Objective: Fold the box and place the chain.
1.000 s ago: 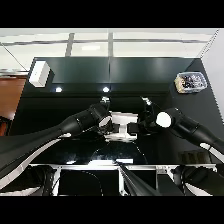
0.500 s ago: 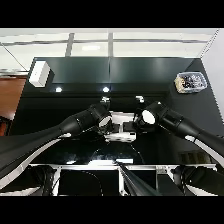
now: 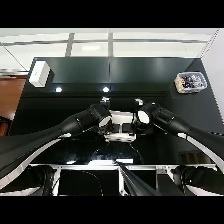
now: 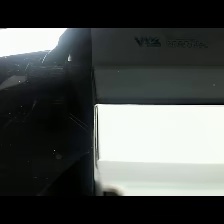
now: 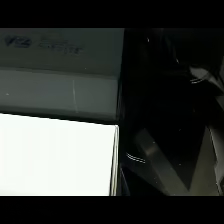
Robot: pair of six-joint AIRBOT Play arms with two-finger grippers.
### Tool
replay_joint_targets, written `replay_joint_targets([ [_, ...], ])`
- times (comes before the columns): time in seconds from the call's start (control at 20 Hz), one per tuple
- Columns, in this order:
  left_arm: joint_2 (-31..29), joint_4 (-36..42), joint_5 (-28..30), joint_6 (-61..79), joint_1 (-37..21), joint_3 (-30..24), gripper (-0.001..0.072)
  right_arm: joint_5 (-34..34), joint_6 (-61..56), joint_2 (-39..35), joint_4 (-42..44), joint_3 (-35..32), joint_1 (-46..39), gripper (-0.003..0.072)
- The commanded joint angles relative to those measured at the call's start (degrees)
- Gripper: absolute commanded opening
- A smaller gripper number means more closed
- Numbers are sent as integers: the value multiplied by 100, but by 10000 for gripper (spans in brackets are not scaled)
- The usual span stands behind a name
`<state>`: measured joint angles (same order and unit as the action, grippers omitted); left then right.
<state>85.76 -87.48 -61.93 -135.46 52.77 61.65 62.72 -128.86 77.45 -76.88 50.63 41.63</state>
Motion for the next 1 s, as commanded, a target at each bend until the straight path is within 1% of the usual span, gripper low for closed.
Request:
replay_joint_targets([
  [0.0, 2, -2, 7, 2, -2, 0, 25, 20, -37, 61, 37, 9, 4, 138],
  [0.05, 2, -4, 7, 2, -2, 0, 24, 7, -39, 61, 33, 11, 4, 117],
  [0.15, 2, -4, 17, 2, -2, 0, 24, 9, -39, 61, 33, 11, 4, 8],
  [0.45, 2, 11, 15, 2, -2, 0, 25, -2, 114, 59, 168, 13, 4, 10],
  [0.5, 2, 11, 15, 2, -2, 0, 25, -9, 114, 59, 168, 13, 4, 59],
  [0.55, 2, 11, 17, 2, -2, 0, 25, -9, 114, 59, 166, 11, 2, 256],
  [0.6, 2, 11, 24, 2, -2, 0, 25, -17, 114, 59, 184, 13, 2, 278],
  [0.65, 2, 11, 37, 2, -2, 0, 24, 9, 122, 59, 188, 13, 2, 78],
  [0.7, 2, 11, 37, 2, -2, 0, 25, 9, 136, 59, 181, 13, 4, 9],
  [0.85, 2, 11, 35, 2, -2, 0, 25, -42, 133, 55, 177, 13, 2, 11],
  [0.9, 2, 11, 35, 2, -2, 0, 25, -92, 133, 48, 177, 13, 2, 39],
  [0.95, 2, 13, 35, 2, -2, 0, 25, -109, 131, 35, 177, 15, 2, 231],
])
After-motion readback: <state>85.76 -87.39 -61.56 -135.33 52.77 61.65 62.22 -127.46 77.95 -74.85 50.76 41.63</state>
